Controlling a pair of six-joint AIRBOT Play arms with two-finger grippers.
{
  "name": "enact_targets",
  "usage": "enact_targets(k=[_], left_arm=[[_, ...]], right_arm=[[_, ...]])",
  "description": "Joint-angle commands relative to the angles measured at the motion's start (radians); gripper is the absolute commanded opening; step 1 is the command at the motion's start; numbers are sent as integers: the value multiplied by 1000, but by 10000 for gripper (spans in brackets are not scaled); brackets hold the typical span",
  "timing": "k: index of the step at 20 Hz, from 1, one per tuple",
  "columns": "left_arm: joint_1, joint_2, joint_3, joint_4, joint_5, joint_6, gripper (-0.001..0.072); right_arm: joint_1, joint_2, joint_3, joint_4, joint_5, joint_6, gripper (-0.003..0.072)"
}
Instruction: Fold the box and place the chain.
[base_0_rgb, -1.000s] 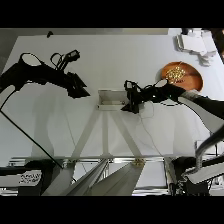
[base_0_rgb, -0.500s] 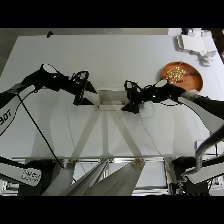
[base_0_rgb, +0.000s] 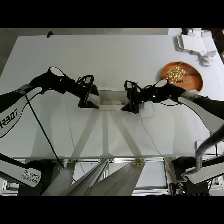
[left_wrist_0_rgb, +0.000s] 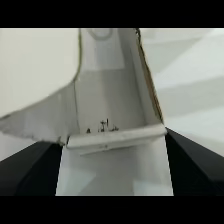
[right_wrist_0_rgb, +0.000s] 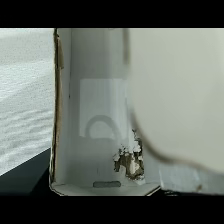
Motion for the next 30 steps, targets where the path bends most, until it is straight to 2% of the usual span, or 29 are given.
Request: enact_targets(k=[1, 6, 7, 9, 11, 15, 30], left_arm=[[-28, -6, -5, -3, 51, -54, 709], [-56, -10, -43, -4, 162, -74, 703], [-59, -10, -48, -5, 172, -74, 652], [-63, -10, -50, -3, 163, -74, 339], [-64, -10, -50, -4, 150, -74, 197], [-64, -10, -50, -5, 119, -74, 212], [-64, -10, -50, -5, 117, -74, 212]], right_arm=[[0, 0, 1, 0, 0, 0, 433], [0, 0, 1, 0, 0, 0, 433], [0, 0, 1, 0, 0, 0, 433], [0, 0, 1, 0, 0, 0, 433], [0, 0, 1, 0, 0, 0, 433], [0, 0, 1, 0, 0, 0, 433], [0, 0, 1, 4, -3, 0, 433]])
